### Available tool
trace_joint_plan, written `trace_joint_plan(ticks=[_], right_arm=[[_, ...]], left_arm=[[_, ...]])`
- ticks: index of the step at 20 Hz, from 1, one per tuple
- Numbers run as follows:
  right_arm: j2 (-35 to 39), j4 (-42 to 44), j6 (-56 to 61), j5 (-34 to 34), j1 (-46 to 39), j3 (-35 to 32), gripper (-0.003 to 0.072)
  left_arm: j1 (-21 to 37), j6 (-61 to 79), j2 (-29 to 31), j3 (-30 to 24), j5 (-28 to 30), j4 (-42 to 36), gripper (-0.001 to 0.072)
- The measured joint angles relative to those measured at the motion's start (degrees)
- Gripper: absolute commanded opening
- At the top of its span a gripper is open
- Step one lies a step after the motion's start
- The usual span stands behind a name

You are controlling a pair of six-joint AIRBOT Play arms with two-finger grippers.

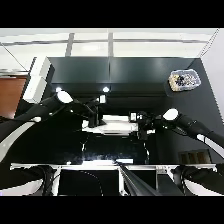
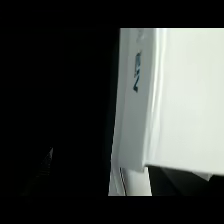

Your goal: Fold the box and place the chain.

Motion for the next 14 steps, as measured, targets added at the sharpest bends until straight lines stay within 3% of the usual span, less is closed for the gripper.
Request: trace_joint_plan(ticks=[1,2,4,7,10,12,14], right_arm=[[0.0,0.0,0.0,0.0,0.0,0.0,0.0481],[0.0,0.0,0.0,0.0,0.0,0.0,0.0481],[0.0,0.0,0.0,0.0,0.0,0.0,0.0481],[0.0,0.0,0.0,-0.1,0.0,0.0,0.0481],[0.0,0.0,0.0,-0.1,0.0,0.0,0.0482],[0.0,0.1,0.0,-0.1,0.0,0.0,0.0482],[0.0,0.1,0.0,-0.1,0.0,0.0,0.0482]], left_arm=[[0.7,-2.6,2.2,0.1,-0.7,1.7,0.0623],[1.6,-5.6,4.5,0.1,-1.8,3.4,0.0551],[3.0,-13.4,8.7,0.2,-4.9,7.5,0.0031],[3.8,-26.4,12.1,-0.2,-12.1,10.8,0.0030],[2.3,-33.4,12.8,-2.9,-17.2,6.8,0.0029],[1.6,-33.6,12.9,-5.9,-14.2,-2.0,0.0029],[1.4,-30.8,12.2,-8.3,-6.0,-13.0,0.0028]])
